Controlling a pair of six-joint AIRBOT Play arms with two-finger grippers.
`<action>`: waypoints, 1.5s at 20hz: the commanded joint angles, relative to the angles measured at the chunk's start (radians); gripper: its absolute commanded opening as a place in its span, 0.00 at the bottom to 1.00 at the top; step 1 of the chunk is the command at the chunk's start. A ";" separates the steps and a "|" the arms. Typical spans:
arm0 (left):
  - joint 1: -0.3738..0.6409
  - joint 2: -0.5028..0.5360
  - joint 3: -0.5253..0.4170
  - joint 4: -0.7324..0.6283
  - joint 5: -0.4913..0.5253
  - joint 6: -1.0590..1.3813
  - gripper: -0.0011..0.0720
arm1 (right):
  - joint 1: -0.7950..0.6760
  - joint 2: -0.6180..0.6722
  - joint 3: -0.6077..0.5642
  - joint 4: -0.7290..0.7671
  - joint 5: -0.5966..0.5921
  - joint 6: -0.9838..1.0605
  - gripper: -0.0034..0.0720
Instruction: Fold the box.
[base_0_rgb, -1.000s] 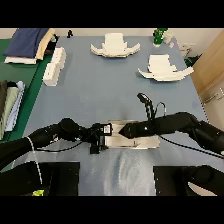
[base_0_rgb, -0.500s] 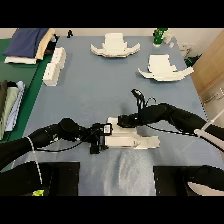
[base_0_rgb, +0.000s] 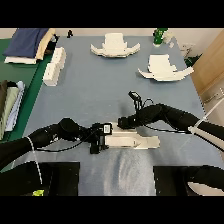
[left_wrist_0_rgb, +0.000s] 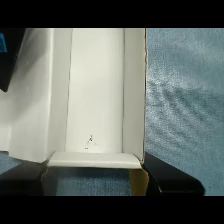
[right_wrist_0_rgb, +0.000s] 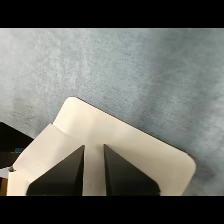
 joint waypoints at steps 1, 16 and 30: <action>0.000 0.000 0.000 0.001 -0.001 0.001 0.63 | 0.000 0.014 0.001 0.000 -0.016 -0.029 0.29; 0.000 0.000 0.000 0.001 0.000 0.001 0.63 | -0.001 0.718 -0.118 -0.407 -0.507 -0.333 0.29; 0.000 0.000 0.000 0.001 0.000 0.001 0.63 | 0.028 0.573 -0.326 -0.440 -0.135 -0.877 0.77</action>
